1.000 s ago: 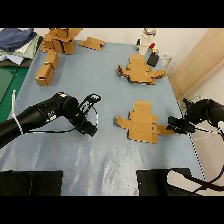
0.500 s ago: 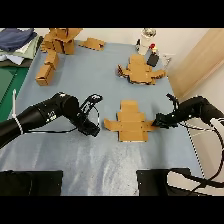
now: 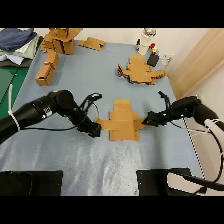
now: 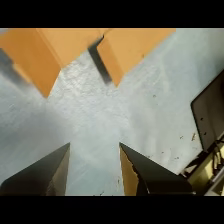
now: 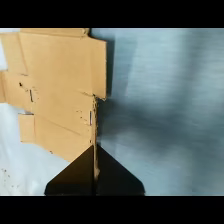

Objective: Fold the box.

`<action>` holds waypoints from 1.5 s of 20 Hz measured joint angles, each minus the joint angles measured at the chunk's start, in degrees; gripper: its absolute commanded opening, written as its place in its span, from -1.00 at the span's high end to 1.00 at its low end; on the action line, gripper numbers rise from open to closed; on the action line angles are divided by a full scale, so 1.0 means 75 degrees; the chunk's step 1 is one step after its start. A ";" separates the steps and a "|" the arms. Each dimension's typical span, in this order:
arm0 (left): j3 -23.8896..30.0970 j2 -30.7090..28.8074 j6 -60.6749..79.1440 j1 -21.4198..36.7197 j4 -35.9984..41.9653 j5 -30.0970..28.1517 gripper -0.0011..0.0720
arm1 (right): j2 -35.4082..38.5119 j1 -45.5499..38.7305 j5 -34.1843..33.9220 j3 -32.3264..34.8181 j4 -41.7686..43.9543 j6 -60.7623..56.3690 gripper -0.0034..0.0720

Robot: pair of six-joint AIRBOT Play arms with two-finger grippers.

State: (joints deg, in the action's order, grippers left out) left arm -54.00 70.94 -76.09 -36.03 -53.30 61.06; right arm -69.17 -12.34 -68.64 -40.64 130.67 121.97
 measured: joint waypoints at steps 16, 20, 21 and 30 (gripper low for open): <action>0.0032 0.1023 0.1941 0.3267 0.2209 0.1017 -0.90 | 0.4797 0.4243 0.2707 0.3325 0.0574 -0.1148 0.91; 0.0032 0.1915 0.2961 0.3156 0.3404 0.1081 -0.90 | 0.4913 0.4348 0.2687 0.3363 0.0455 -0.1343 0.91; 0.0032 0.2136 0.3261 0.3121 0.3748 0.1099 -0.90 | 0.4922 0.4360 0.2684 0.3369 0.0425 -0.1402 0.91; 0.0009 0.2929 0.5082 0.2774 0.4983 0.1600 0.19 | 0.4945 0.4383 0.2634 0.3369 0.0242 -0.1638 0.91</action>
State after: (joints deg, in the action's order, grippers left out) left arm -53.93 92.90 -37.98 -15.22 -15.92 73.06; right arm -32.08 20.53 -48.88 -15.38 132.49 109.69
